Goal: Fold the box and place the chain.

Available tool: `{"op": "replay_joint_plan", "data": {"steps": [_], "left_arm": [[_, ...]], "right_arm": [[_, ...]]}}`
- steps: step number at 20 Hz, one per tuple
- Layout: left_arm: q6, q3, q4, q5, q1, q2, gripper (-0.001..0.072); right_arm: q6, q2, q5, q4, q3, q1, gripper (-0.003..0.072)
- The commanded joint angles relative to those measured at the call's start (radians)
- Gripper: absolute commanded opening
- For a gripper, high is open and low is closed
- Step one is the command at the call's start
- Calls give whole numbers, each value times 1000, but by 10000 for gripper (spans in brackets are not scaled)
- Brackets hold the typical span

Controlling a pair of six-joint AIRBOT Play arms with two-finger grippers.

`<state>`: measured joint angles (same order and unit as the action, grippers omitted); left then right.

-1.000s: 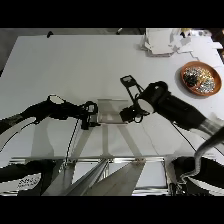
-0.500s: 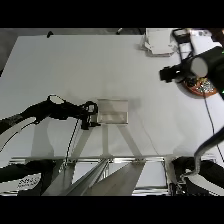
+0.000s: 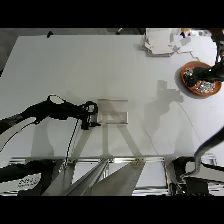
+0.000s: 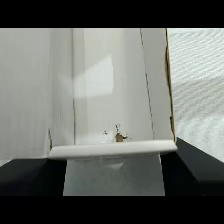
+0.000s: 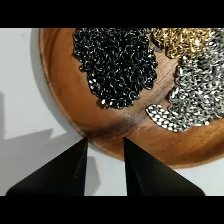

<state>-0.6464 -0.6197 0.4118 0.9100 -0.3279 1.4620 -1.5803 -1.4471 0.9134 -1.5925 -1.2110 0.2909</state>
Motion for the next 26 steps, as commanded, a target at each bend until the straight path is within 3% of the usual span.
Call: {"op": "replay_joint_plan", "data": {"steps": [1, 5, 20, 25, 26], "left_arm": [[0, 0, 0, 0, 0, 0, 32], [0, 0, 0, 0, 0, 0, 32], [0, 0, 0, 0, 0, 0, 32], [0, 0, 0, 0, 0, 0, 32], [0, 0, 0, 0, 0, 0, 32]], "right_arm": [[-6, -89, -44, 71, 0, 33, 318], [-93, -153, -72, 83, 0, 34, 315], [-227, -211, -130, 82, 0, 40, 240], [-227, -215, -128, 82, 0, 40, 16], [-227, -214, -124, 82, 0, 40, 17]]}}
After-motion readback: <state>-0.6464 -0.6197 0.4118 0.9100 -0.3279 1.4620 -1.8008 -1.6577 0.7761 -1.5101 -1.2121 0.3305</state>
